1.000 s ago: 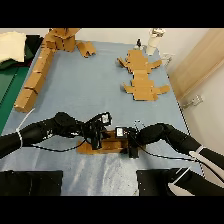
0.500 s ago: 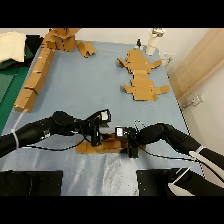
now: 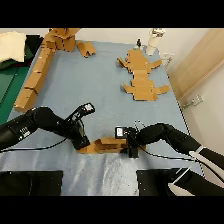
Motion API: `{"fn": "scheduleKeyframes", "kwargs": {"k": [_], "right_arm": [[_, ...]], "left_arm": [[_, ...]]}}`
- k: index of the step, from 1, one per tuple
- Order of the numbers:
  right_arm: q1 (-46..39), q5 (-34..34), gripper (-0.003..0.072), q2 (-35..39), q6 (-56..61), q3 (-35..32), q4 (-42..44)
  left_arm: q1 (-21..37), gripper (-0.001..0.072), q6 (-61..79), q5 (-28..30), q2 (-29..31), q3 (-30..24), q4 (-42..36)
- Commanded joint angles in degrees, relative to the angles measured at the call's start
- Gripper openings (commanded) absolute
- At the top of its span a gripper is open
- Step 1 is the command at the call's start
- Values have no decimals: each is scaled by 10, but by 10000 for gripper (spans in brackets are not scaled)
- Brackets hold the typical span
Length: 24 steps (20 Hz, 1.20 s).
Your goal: Fold the box.
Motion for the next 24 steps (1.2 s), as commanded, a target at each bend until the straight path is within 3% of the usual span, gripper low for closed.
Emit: {"fn": "scheduleKeyframes", "kwargs": {"k": [1,3,7,12,14,16,20,24], "right_arm": [[1,0,504,0,0,0,0],[1,0,504,0,0,0,0],[1,0,504,0,0,0,0],[1,0,504,0,0,0,2],[1,0,504,0,0,0,2],[1,0,504,0,0,0,3],[1,0,504,0,0,0,3],[1,0,504,0,0,0,3]], "left_arm": [[-15,10,-259,-120,6,-16,15],[-38,12,-266,-89,5,-31,-85],[-68,11,-205,59,4,-36,-274],[-67,11,-98,222,-44,-33,-380],[-67,12,-64,282,-70,-22,-387],[-67,11,-43,305,-100,-1,-382],[-67,11,-57,234,-184,43,-303],[-67,11,-177,197,-216,72,-146]]}}
